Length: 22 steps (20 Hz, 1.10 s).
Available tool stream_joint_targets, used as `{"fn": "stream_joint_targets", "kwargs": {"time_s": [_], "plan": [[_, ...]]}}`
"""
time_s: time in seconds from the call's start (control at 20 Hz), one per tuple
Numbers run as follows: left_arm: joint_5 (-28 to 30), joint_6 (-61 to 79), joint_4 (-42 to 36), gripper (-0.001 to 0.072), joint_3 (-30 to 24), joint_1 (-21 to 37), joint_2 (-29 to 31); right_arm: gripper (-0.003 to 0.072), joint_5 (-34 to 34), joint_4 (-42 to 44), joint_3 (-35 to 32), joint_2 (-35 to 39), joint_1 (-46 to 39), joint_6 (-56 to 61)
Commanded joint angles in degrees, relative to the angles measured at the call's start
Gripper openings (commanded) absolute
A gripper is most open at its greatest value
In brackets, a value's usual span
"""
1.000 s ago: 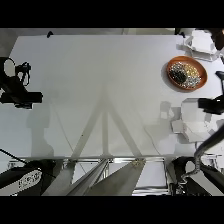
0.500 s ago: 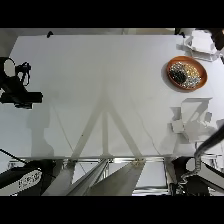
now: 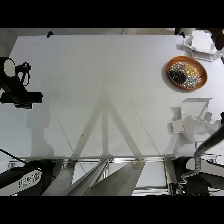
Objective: Fold the box and place the chain.
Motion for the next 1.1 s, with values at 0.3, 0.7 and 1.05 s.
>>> {"fn": "stream_joint_targets", "kwargs": {"time_s": [0.3, 0.7, 1.05], "plan": [[0.02, 0.02, 0.02, 0.0012, -0.02, -0.02, 0.04, 0.0020, 2.69, 7.61, 0.02, -3.04, 0.09, -4.00], [0.02, 0.02, 0.02, 0.0012, -0.02, -0.02, 0.04, 0.0018, 9.05, 37.88, -3.06, 10.69, 0.09, -16.48], [0.02, 0.02, 0.02, 0.0012, -0.02, -0.02, 0.04, 0.0017, 5.22, 48.02, -17.75, 22.14, 15.63, -18.29]]}}
